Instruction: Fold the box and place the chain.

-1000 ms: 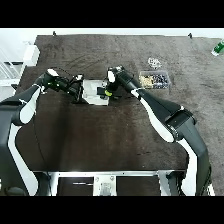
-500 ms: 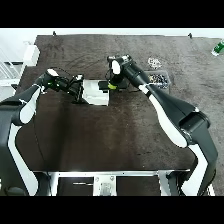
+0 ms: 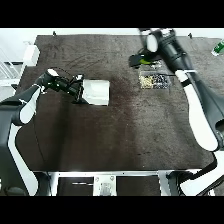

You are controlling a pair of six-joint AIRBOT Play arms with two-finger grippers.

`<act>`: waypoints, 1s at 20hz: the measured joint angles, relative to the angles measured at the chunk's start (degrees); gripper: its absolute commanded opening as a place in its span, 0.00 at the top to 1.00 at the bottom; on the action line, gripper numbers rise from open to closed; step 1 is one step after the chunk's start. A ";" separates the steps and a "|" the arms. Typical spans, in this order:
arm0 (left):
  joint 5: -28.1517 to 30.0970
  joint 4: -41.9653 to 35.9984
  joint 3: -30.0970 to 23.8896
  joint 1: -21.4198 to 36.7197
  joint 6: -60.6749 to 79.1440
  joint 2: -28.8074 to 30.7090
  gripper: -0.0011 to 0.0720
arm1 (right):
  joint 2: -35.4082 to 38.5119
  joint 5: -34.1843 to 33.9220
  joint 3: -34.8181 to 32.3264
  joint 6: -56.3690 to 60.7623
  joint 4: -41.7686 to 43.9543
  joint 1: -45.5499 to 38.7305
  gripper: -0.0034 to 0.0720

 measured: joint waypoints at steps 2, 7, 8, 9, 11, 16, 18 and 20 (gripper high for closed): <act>0.02 0.02 -0.02 0.00 0.00 0.00 0.22 | 0.44 -2.84 -2.23 -2.27 1.86 -5.01 0.27; 0.04 0.00 0.00 0.00 -0.02 0.00 0.22 | 0.31 -8.39 -9.60 -13.03 15.93 -14.27 0.31; 0.04 0.02 -0.02 0.00 -0.02 0.00 0.23 | 0.11 -9.46 -10.99 -14.67 18.05 -15.15 0.34; 0.04 0.02 -0.02 0.00 -0.02 0.00 0.23 | -0.13 -10.93 -12.33 -16.06 19.71 -15.93 0.39; 0.07 0.02 -0.02 0.00 -0.02 0.00 0.22 | -1.07 -13.16 -14.14 -17.81 21.73 -17.00 0.39; 0.07 0.02 -0.02 0.00 -0.02 0.00 0.23 | -5.11 -15.58 -15.78 -19.63 24.96 -17.79 0.39; 0.09 0.02 -0.02 0.00 -0.02 0.00 0.22 | -6.51 -16.11 -15.96 -19.82 25.79 -17.81 0.39; 0.09 0.02 -0.02 0.00 -0.02 0.00 0.23 | -7.63 -16.61 -16.06 -20.00 26.34 -17.81 0.48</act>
